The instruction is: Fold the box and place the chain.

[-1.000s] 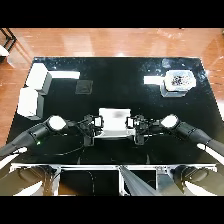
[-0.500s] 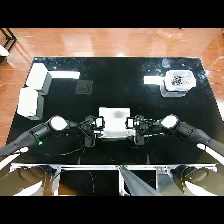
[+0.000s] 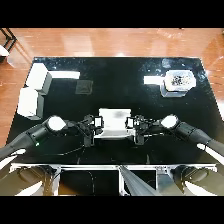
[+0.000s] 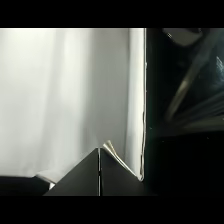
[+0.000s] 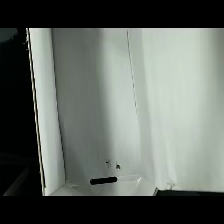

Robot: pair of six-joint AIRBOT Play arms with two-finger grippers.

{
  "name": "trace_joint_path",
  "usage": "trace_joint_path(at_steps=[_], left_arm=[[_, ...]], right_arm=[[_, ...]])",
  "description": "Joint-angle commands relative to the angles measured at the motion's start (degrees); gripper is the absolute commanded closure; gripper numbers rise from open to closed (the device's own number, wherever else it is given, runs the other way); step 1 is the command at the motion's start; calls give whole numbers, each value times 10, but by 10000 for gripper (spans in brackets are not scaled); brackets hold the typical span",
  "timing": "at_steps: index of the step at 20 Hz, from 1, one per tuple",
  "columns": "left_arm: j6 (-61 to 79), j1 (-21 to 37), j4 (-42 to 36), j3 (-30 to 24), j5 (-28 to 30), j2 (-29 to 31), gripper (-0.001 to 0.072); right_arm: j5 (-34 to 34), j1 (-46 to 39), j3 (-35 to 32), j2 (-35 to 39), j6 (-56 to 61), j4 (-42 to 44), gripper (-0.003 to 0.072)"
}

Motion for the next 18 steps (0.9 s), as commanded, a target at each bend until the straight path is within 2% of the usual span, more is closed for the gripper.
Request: trace_joint_path(at_steps=[1,4,8,11,12,16,18], left_arm=[[-51,22,12,0,-9,62,690],[-148,60,70,0,-54,144,690],[-458,159,209,0,-105,217,688],[-642,247,226,-6,-172,210,688],[-654,264,228,-11,-177,204,689],[-907,299,223,-46,-152,144,689],[-908,297,196,-47,-152,93,689]], right_arm=[[0,0,0,0,0,-1,321],[0,0,0,0,0,-1,321],[0,0,0,0,0,-1,321],[0,0,0,0,0,-1,321],[0,0,0,0,0,-1,321],[0,0,0,0,0,-1,321],[0,1,0,0,0,-1,321]])
